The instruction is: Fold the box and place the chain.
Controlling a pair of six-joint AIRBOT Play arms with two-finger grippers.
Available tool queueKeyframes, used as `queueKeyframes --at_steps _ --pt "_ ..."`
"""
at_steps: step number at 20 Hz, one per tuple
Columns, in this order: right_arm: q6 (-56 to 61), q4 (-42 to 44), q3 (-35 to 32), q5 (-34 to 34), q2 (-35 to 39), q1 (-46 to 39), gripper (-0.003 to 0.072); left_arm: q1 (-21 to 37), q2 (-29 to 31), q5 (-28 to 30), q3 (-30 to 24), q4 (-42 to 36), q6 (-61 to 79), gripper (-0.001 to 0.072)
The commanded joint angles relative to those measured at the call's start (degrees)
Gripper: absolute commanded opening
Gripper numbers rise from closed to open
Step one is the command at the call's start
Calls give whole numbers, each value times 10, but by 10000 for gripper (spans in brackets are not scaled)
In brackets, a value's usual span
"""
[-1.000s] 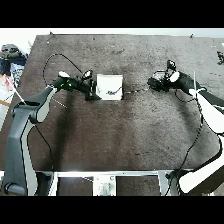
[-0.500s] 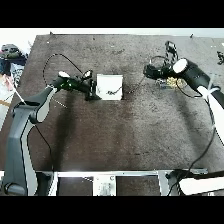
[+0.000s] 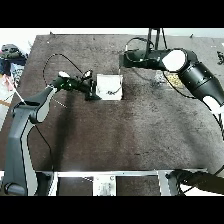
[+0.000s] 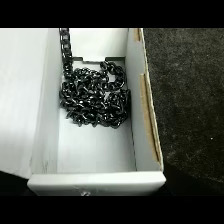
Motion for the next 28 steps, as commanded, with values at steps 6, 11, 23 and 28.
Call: queueKeyframes --at_steps 6,11,23,28 --pt "12 -41 10 0 -68 43 10 0 0 0 0 0 1 455" --pt "17 -47 10 12 -127 28 96 0 0 0 0 0 1 455" --pt "127 -73 -80 108 -153 -207 355 0 0 0 0 0 1 454" --pt "154 -69 -71 76 -206 -219 355 0 0 0 0 0 1 455"
